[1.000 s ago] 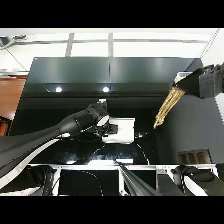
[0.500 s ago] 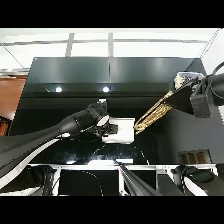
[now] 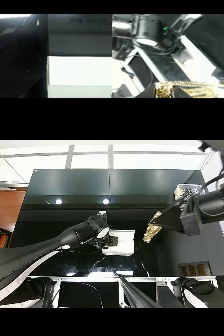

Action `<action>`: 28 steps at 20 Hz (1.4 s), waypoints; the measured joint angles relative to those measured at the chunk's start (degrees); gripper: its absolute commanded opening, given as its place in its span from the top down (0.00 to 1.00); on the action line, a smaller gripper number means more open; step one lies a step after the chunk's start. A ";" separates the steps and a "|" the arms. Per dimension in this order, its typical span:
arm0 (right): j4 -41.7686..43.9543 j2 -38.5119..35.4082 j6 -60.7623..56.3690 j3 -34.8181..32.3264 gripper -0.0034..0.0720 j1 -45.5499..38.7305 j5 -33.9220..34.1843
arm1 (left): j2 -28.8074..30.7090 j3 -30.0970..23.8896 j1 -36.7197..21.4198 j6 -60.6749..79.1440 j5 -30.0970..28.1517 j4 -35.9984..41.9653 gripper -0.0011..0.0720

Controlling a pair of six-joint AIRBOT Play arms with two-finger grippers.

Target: Fold the box and place the chain.

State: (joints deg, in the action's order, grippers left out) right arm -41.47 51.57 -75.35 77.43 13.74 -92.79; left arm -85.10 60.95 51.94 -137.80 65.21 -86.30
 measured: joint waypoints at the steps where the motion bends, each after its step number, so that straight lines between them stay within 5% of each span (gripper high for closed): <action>1: 1.07 0.02 0.39 -1.27 0.96 -0.02 1.01 | 0.00 0.00 0.00 0.00 0.00 -0.02 0.95; 10: 8.48 2.78 3.19 -6.69 0.95 1.99 9.20 | 0.00 0.00 0.00 0.00 0.00 0.00 0.95; 19: -4.50 4.94 -1.22 -15.56 0.95 6.80 14.29 | 0.00 0.00 0.00 0.00 0.00 0.00 0.95; 24: -4.39 5.44 -3.39 -21.90 0.94 10.38 21.62 | 0.00 0.00 0.00 0.00 -0.02 -0.02 0.95; 25: -4.39 5.66 -3.85 -22.75 0.86 11.23 22.88 | 0.00 0.00 0.00 0.00 -0.02 0.00 0.95; 26: -4.52 5.81 -4.26 -23.43 0.63 11.91 24.26 | 0.00 0.00 0.00 0.00 -0.02 -0.02 0.95; 28: -5.09 6.08 -5.22 -24.22 0.59 12.48 26.16 | 0.00 0.00 0.00 0.00 -0.02 0.00 0.95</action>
State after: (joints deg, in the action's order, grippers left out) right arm -46.57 57.65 -80.58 53.21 26.22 -66.63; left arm -85.10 60.95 51.94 -137.80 65.19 -86.30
